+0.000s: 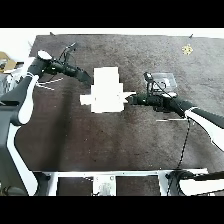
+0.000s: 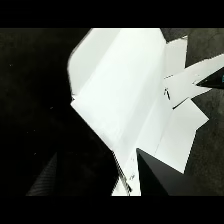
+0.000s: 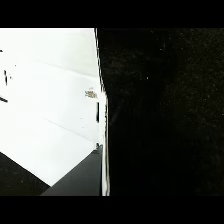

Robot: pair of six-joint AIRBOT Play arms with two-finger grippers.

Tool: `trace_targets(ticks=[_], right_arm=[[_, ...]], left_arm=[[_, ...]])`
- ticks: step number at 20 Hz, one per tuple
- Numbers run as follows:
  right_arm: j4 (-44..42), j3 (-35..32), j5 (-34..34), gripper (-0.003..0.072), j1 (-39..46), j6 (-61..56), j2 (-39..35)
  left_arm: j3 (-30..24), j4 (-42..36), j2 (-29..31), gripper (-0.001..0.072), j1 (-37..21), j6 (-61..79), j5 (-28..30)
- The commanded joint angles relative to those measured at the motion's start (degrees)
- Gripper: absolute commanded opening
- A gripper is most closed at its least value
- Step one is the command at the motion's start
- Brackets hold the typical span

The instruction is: Fold the box and place the chain.

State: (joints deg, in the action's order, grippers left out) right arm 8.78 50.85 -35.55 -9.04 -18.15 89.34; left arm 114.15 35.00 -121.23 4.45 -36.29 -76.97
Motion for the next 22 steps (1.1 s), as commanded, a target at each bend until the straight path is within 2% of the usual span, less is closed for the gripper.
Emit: trace_targets(ticks=[1,5,8,10,12,13,14,15,16,18,19,20,22], right_arm=[[0.04,-0.02,-0.17,0.0005,-0.07,0.00,0.02],[0.04,-0.02,-0.17,0.0005,-0.07,0.00,0.02],[0.04,-0.02,-0.15,0.0004,-0.07,0.00,0.02],[0.07,-0.02,-0.17,0.0004,-0.07,0.00,0.02],[0.09,-0.02,-0.20,0.0005,-0.07,0.00,0.02],[0.28,-0.02,-0.20,0.0005,-0.07,0.00,0.02],[0.52,-0.04,-0.20,0.0004,-0.07,0.00,0.02],[0.81,-0.04,-0.20,0.0005,-0.07,-0.02,0.02],[1.16,-0.04,-0.20,0.0004,-0.07,-0.02,0.02],[1.51,-0.02,-0.17,0.0020,-0.02,0.15,0.02],[1.51,-0.02,-0.20,0.0260,0.15,0.20,-0.04],[1.53,0.00,-0.39,0.0459,0.59,0.24,-0.28],[1.53,0.00,-0.66,0.0445,2.58,0.63,-1.84]], left_arm=[[4.46,0.57,-5.14,0.0522,0.83,-0.35,-3.45],[4.42,-4.46,-7.26,0.0522,2.67,3.85,-8.79],[4.39,-5.05,-8.09,0.0521,4.33,4.13,-9.07],[4.39,-5.07,-8.70,0.0468,4.92,4.35,-8.90],[4.42,-5.16,-8.76,0.0459,4.98,4.37,-8.02],[4.42,-5.68,-8.76,0.0339,4.98,4.37,-8.02],[4.39,-5.75,-8.76,0.0270,4.98,4.35,-8.11],[4.42,-5.75,-8.76,0.0127,4.98,4.24,-8.24],[4.39,-5.73,-8.76,0.0040,4.96,4.33,-8.17],[4.42,-5.73,-8.76,0.0013,4.98,6.34,-8.39],[4.42,-5.73,-8.72,0.0013,4.96,8.11,-8.57],[4.42,-5.86,-8.72,0.0013,4.98,10.34,-8.68],[4.42,-5.92,-8.72,0.0013,4.98,15.34,-8.72]])
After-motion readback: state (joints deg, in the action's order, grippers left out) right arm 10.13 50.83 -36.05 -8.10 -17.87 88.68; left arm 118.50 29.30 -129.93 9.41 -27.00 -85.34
